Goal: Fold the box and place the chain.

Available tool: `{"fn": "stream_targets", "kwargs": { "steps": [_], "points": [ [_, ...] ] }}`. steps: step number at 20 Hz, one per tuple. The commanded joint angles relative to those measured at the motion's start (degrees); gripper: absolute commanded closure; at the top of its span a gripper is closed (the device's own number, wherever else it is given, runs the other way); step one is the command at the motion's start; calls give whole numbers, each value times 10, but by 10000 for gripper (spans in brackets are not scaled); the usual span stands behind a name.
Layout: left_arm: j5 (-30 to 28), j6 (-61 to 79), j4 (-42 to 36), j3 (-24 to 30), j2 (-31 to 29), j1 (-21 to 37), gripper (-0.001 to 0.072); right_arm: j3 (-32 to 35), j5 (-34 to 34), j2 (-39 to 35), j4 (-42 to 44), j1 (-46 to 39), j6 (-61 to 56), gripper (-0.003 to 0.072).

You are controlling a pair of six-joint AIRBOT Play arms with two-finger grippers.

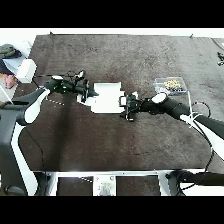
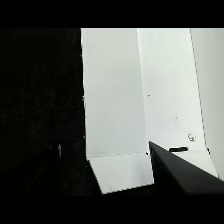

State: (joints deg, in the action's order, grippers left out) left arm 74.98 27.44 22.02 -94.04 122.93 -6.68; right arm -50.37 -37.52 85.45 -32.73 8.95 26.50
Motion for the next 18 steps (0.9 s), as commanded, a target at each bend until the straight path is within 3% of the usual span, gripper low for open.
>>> {"fn": "stream_targets", "kwargs": {
  "steps": [1,9,18],
  "points": [
    [-1,0,0,0,0,1,699,0,30,17,-16,17,-10,95],
    [2,0,0,0,0,1,699,-23,115,3,4,16,-10,102],
    [0,0,0,0,0,1,699,-30,118,-16,4,8,-10,102]
  ]
}}
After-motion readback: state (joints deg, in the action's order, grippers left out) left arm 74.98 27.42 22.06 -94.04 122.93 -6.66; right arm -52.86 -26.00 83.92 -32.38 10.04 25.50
